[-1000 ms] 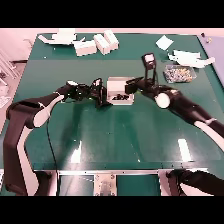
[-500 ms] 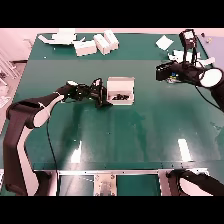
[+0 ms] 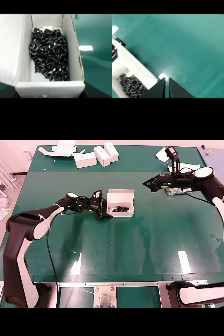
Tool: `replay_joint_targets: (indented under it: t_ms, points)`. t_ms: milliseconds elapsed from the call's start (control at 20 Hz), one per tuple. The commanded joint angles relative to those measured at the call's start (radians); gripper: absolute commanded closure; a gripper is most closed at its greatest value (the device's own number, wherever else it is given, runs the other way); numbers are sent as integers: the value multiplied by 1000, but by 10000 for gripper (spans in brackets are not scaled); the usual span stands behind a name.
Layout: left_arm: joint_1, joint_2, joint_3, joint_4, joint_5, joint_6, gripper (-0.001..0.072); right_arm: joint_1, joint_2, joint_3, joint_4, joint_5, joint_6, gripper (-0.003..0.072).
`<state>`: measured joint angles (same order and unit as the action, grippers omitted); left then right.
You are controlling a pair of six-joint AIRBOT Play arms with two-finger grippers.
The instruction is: Fold the box and place the chain.
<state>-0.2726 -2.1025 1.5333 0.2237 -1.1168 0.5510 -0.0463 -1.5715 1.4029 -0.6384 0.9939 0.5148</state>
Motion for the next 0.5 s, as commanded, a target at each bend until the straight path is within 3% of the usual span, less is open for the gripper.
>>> replay_joint_targets:
  t_ms: [0,200,450]
  points:
    - [1,0,1,0,0,0,425,-1,-142,125,53,66,-49,617]
    - [1,0,1,0,1,0,425,21,-234,200,62,78,-76,617]
    - [1,0,1,0,2,0,425,37,-274,206,62,103,-83,617]
